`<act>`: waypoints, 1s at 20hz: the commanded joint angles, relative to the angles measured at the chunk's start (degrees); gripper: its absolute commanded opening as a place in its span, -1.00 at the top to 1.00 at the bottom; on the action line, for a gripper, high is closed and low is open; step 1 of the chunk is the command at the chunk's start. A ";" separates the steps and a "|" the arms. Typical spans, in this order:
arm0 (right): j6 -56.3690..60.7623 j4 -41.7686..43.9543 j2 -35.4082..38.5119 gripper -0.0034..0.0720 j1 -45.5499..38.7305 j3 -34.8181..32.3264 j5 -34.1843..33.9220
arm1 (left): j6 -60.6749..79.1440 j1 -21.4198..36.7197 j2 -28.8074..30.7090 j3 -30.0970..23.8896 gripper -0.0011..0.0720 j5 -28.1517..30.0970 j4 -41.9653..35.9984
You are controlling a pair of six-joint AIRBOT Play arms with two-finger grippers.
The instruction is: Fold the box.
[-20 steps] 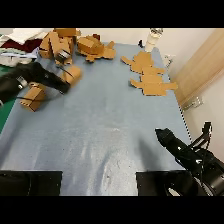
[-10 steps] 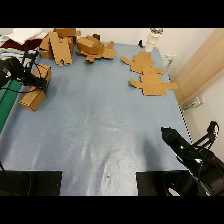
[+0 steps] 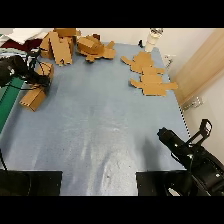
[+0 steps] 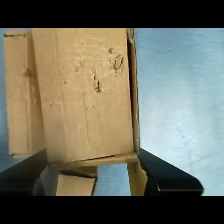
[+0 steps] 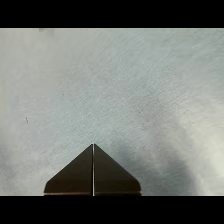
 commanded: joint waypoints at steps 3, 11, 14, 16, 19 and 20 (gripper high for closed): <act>0.15 0.26 -5.55 0.90 -0.02 0.00 -4.39 | 0.79 -1.62 0.02 1.64 -0.15 -1.66 -3.96; 0.17 0.46 -7.65 0.90 -0.02 0.00 -7.98 | 0.92 -2.16 -0.04 1.64 -0.15 -2.16 -3.26; 0.24 0.68 -7.65 0.90 -0.02 0.00 -8.04 | 0.90 -2.14 -0.04 1.64 -0.15 -3.65 -3.19; 0.66 0.68 -7.65 0.90 -0.02 0.00 -8.31 | 0.63 -2.12 -0.04 1.64 -0.92 -4.09 -2.23; 0.66 0.79 -7.65 0.90 -0.02 0.00 -10.14 | -0.31 -1.25 0.09 1.66 -0.93 -5.27 1.27; 0.66 0.90 -7.65 0.90 0.00 0.00 -10.36 | -1.60 -0.70 0.22 1.66 -0.93 -6.12 2.54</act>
